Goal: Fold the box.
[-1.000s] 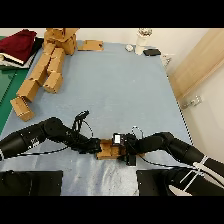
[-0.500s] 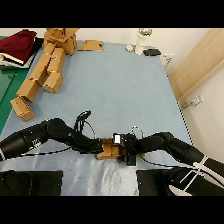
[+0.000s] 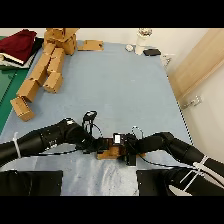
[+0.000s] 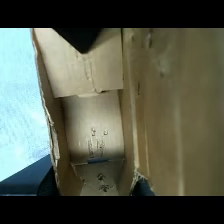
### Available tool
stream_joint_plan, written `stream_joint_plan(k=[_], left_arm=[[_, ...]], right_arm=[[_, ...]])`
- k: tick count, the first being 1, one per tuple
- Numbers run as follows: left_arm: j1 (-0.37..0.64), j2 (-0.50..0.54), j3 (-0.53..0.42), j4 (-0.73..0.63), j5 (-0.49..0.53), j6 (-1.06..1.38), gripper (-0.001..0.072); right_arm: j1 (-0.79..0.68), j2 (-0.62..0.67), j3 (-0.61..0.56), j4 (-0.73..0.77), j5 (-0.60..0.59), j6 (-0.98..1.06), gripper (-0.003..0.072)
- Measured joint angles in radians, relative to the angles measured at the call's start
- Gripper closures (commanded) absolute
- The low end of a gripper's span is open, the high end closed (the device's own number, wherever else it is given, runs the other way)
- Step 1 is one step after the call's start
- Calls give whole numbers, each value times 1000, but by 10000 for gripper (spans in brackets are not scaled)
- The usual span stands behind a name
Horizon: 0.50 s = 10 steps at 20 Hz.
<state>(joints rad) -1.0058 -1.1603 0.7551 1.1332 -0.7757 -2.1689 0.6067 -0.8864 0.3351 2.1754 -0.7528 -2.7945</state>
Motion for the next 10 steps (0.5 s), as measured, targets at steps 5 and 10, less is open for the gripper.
stream_joint_plan(k=[5, 10], left_arm=[[-79, -49, 64, 138, -47, -217, 319], [-133, -61, 132, 282, -129, -400, 319]], right_arm=[[0, 0, 0, -2, 0, 0, 181], [0, 0, 0, 1, 0, 2, 181]])
